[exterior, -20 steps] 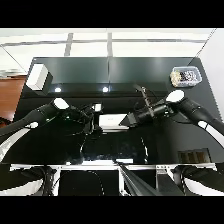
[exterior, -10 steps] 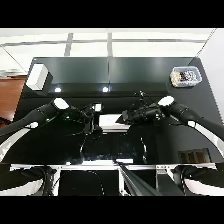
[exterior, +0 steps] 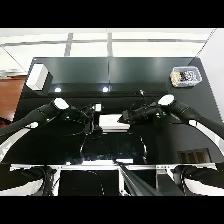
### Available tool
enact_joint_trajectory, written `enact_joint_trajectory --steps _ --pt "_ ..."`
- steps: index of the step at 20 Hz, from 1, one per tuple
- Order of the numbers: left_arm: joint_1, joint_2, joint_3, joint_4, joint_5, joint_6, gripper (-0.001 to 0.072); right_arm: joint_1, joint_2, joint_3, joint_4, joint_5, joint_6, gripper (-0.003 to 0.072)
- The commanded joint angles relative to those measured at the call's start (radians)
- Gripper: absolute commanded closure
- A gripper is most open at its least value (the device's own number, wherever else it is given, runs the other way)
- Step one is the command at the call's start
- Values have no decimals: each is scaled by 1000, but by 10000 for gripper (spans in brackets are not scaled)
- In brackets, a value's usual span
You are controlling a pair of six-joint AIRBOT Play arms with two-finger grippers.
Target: Fold the box and place the chain.
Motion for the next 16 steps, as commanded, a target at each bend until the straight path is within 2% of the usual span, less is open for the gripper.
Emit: enact_joint_trajectory --steps 1,7,8,9,10,12,15,16 --pt "0 0 0 -3 1 2 357 -66 75 69 -43 152 -16 673" --pt "0 1 2 -68 32 2 353 -323 320 105 -156 307 30 673" --pt "-4 1 2 -77 41 2 276 -361 352 105 -171 317 36 673" --pt "-6 1 3 -78 53 2 102 -387 375 105 -182 325 37 673" --pt "-5 4 6 -73 52 0 -7 -412 393 105 -185 338 37 673" --pt "6 35 25 -14 43 -24 -6 -444 413 105 -185 365 37 673" --pt "25 134 64 101 -12 -102 -6 -460 418 105 -192 403 37 673" --pt "31 169 71 101 -22 -107 -6 -459 418 105 -198 402 38 673"
